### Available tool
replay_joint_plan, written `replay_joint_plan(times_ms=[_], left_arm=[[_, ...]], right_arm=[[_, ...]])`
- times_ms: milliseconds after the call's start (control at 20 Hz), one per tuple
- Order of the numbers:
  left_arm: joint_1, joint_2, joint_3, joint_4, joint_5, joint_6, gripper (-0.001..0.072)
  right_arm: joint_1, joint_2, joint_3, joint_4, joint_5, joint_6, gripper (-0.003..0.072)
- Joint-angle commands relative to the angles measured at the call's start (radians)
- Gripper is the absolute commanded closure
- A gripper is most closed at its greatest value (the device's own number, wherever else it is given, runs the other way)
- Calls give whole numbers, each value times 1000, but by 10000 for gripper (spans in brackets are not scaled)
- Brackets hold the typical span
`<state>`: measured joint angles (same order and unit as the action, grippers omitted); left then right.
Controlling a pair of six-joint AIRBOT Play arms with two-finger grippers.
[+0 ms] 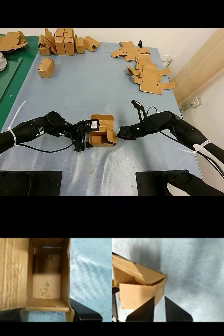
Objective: Fold the box.
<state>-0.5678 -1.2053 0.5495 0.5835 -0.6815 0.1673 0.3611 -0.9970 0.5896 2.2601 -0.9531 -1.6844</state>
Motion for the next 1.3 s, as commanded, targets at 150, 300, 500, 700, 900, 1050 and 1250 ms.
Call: replay_joint_plan(times_ms=[150, 300, 500, 700, 900, 1050, 1250], left_arm=[[0, 0, 0, 0, 0, 0, 182], [0, 0, 0, 0, 0, 0, 182], [0, 0, 0, 0, 0, 0, 182], [0, 0, 0, 0, 0, 0, 182], [0, 0, 0, 0, 0, 0, 182], [0, 0, 0, 0, 0, 0, 182], [0, 0, 0, 0, 0, 0, 182]], right_arm=[[51, -2, 10, 19, 31, 0, 430], [97, -2, 10, 8, 98, 1, 282], [125, -14, 10, -166, 110, 148, 282], [178, -34, 11, -224, 119, 209, 282], [233, -34, 40, -289, 123, 301, 282], [253, -38, 60, -357, 97, 378, 282], [315, -80, 121, -465, 35, 497, 283]])
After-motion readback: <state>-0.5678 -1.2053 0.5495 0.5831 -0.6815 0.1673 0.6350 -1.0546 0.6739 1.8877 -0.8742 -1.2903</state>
